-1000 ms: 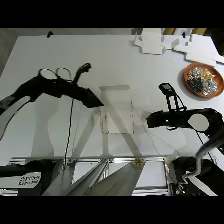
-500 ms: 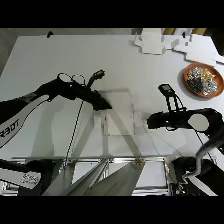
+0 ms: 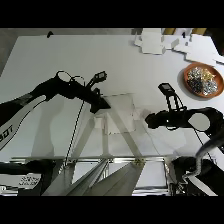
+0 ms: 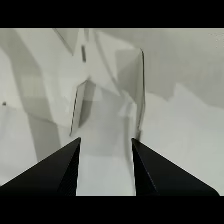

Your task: Fold the box and place the chain.

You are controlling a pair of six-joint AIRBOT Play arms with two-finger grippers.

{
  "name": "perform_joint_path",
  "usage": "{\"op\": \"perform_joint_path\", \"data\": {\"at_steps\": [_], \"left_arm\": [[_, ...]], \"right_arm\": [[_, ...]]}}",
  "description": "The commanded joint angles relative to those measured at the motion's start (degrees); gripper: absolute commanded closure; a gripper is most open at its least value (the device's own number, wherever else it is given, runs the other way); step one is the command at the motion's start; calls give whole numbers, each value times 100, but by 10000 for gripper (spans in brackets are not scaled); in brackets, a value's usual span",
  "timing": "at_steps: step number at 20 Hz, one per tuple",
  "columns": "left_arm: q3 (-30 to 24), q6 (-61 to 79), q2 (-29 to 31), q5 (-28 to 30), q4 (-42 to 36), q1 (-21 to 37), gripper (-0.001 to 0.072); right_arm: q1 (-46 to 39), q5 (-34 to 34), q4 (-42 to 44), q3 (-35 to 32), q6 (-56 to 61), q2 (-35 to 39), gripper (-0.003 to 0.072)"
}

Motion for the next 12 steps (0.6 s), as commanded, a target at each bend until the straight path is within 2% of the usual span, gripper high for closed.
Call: {"op": "perform_joint_path", "data": {"at_steps": [1,6,9,12], "left_arm": [[-2,-203,306,-44,457,-380,711],[-199,396,535,632,313,-929,710],[-205,966,323,697,-114,-975,707],[-205,1071,125,1056,326,-1097,707]], "right_arm": [[7,446,-173,295,-118,7,329],[7,1292,-800,629,-120,28,329],[7,1248,-841,629,-131,92,329],[7,1095,-887,629,-184,136,329]]}}
